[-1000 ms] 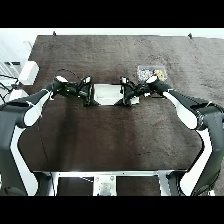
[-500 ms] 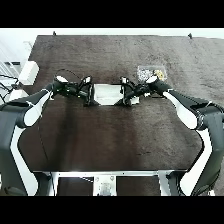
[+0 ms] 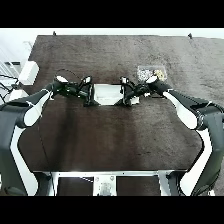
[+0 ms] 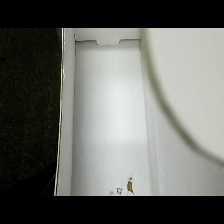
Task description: Fold the box and place the chain.
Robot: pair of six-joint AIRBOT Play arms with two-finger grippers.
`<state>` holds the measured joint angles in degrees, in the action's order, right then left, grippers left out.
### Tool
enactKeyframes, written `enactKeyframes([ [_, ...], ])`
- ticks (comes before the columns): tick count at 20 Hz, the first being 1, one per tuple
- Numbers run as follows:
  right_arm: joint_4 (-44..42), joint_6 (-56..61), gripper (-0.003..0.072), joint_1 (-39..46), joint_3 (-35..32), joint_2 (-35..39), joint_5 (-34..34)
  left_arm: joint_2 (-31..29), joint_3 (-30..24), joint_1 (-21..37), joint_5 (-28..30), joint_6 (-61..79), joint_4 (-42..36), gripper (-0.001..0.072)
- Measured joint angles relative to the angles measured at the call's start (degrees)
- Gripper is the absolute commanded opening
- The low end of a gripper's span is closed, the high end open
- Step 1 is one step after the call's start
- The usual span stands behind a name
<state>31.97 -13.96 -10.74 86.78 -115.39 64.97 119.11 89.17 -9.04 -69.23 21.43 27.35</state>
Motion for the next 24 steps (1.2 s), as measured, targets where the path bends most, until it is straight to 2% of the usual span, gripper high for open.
enactKeyframes([
  [5, 0.0, 0.0, 0.0497, 0.0, 0.0, 0.0, 0.0, 0.0, 0.0, 0.0, 0.0, 0.0, 0.0, 0.0481],
  [6, 0.0, 0.0, 0.0558, 0.0, 0.0, 0.0, 0.0, 0.0, 0.0, 0.0, 0.0, 0.0, 0.0, 0.0481],
  [7, 0.0, 0.3, 0.0720, 0.0, 0.0, 0.0, 0.0, 0.0, 0.0, 0.0, 0.0, 0.0, 0.0, 0.0481],
  [15, 4.6, 4.9, 0.0720, 1.9, 0.1, 2.0, 1.8, 0.0, 0.0, -0.1, 0.1, 0.0, 0.0, 0.0481],
  [21, 8.5, 8.8, 0.0714, 6.5, 0.1, 6.6, 5.4, 0.0, 0.0, -0.1, 0.2, 0.0, 0.0, 0.0481],
  [22, 8.7, 9.4, 0.0621, 7.3, 0.2, 7.6, 6.4, 0.0, 0.0, -0.1, 0.2, 0.0, 0.0, 0.0481],
  [23, 8.5, 10.1, 0.0421, 8.0, 0.2, 8.6, 7.6, 0.0, 0.0, -0.1, 0.2, 0.0, 0.0, 0.0481],
  [24, 8.0, 10.6, 0.0177, 8.5, 0.2, 9.3, 8.7, 0.0, 0.0, -0.1, 0.2, 0.0, 0.0, 0.0481],
])
